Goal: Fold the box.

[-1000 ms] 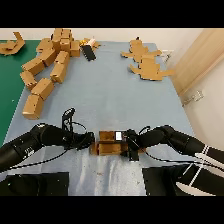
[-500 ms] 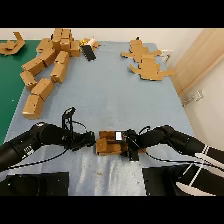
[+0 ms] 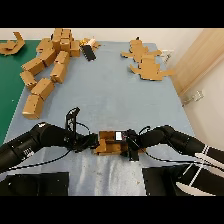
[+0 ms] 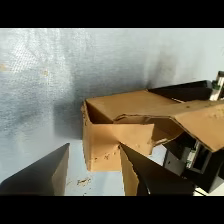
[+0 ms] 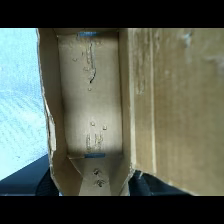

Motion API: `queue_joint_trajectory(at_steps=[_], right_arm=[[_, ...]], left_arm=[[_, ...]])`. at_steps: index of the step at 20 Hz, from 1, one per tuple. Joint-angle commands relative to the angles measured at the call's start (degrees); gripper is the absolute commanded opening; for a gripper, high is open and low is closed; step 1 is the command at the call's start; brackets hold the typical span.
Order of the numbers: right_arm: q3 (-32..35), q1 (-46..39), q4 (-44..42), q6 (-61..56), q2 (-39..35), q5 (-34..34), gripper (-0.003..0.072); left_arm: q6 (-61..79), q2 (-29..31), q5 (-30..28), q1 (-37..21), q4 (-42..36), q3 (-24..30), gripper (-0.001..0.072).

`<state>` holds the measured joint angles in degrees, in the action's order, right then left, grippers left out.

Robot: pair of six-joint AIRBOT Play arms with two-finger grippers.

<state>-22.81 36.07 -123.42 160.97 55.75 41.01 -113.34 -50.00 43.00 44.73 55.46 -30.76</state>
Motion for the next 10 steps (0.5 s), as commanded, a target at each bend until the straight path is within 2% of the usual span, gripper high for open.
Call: queue_joint_trajectory(at_steps=[1, 7, 10], right_arm=[[0.02, 0.0, 0.0, 0.0, 0.02, -0.02, 0.0464], [0.04, 0.0, 0.0, 0.0, 0.02, 0.0, 0.0464], [0.02, 0.0, 0.0, 0.0, 0.02, -0.02, 0.0464]], left_arm=[[0.0, -0.15, -0.92, 2.38, -0.13, -0.07, 0.0482], [-0.02, -0.13, -5.35, 2.73, -0.13, -0.02, 0.0482], [-0.2, -0.63, -4.61, 2.73, -0.13, -0.02, 0.0482]])
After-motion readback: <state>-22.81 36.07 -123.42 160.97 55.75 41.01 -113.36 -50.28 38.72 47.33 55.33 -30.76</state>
